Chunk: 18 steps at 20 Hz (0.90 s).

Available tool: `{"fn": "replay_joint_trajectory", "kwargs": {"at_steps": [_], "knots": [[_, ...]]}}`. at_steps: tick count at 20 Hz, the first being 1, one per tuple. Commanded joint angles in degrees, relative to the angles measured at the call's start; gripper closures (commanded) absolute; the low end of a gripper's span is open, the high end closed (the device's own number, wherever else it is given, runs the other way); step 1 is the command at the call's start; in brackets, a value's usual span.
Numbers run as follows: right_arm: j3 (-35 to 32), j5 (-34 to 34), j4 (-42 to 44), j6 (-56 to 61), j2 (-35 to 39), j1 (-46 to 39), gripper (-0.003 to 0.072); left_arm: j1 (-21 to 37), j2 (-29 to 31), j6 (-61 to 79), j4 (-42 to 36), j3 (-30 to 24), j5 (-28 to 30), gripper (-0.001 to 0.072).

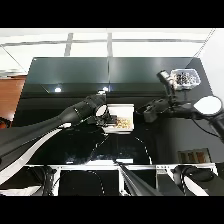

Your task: Fold the box and place the chain.

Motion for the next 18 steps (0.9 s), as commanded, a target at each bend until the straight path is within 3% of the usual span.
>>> {"fn": "replay_joint_trajectory", "kwargs": {"at_steps": [1,3,8,9,10,11,16,18], "knots": [[0.07,9.51,-3.34,1.05,3.13,-7.85,0.0414,0.04,0.00,-0.04,0.02,0.02,0.02,0.0678],[0.07,12.92,-3.80,0.94,3.21,-10.36,0.0415,0.04,0.00,-0.04,0.17,0.02,-0.26,0.0678],[0.04,13.25,-3.50,0.94,3.21,-10.91,0.0415,0.44,0.02,-0.76,-0.15,0.31,-0.57,0.0672],[0.04,13.31,-3.56,0.55,3.21,-10.91,0.0415,0.57,0.07,-1.73,-0.13,0.87,-1.51,0.0563],[0.04,13.29,-3.61,-0.20,3.21,-10.91,0.0415,0.50,0.33,-1.70,0.15,1.68,-1.90,0.0270],[0.04,13.22,-3.72,-0.37,3.21,-10.91,0.0415,0.22,0.96,-1.70,0.55,2.40,-1.95,0.0094],[0.04,12.52,-3.76,-0.57,3.21,-10.91,0.0415,-2.62,11.13,2.91,9.11,2.60,-5.09,0.0082],[0.04,11.96,-3.74,-0.57,3.21,-10.91,0.0415,-2.82,16.68,3.87,15.08,-0.76,-7.45,0.0082]]}}
